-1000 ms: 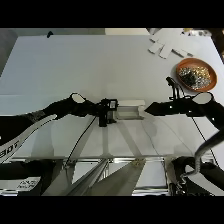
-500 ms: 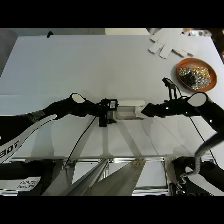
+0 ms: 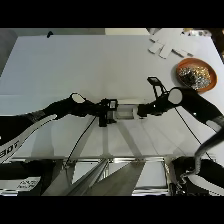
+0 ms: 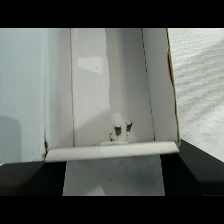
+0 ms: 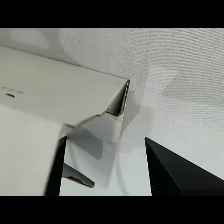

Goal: Fold the box and place the chain.

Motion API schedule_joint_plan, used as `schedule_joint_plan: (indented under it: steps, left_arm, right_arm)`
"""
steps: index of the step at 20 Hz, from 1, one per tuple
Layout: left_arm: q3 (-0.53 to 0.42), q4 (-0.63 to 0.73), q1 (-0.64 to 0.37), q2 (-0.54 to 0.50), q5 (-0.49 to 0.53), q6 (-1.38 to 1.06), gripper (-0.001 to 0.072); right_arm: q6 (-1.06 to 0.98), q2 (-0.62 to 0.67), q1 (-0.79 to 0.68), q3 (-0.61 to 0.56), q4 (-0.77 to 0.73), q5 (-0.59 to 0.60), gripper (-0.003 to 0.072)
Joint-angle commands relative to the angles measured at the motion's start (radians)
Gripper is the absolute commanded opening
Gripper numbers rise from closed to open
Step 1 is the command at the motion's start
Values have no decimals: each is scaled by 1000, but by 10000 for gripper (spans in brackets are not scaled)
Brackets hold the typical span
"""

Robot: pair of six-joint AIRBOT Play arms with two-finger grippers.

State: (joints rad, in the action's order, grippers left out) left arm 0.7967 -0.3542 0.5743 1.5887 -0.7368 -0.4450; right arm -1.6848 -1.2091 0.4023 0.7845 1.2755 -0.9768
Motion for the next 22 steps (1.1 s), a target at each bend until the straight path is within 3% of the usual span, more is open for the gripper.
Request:
schedule_joint_plan:
  steps: [1, 5, 7, 10, 13, 16, 21, 22]
  left_arm:
    - [0, 0, 1, 0, 0, 0, 274]
    - [0, 0, 1, 0, 0, 0, 274]
    - [0, 0, 1, 0, 0, 0, 274]
    - [0, 0, 1, 0, 0, -1, 274]
    - [0, 0, 1, 0, 0, -1, 274]
    - [0, 0, 1, 0, 0, 0, 274]
    - [0, 0, 1, 0, 0, 0, 274]
    - [0, 0, 1, 0, 0, -1, 274]
  right_arm:
    - [-164, -60, 79, 58, 99, -24, 533]
    - [-241, -114, 141, 78, 124, -5, 522]
    - [-257, -133, 145, 78, 138, -15, 434]
    - [-286, -159, 145, 78, 143, -22, 394]
    - [-286, -167, 145, 78, 171, -26, 175]
    - [-286, -167, 145, 78, 177, -26, 24]
    - [-290, -174, 145, 78, 196, -13, 20]
    - [-290, -174, 145, 78, 196, -2, 68]
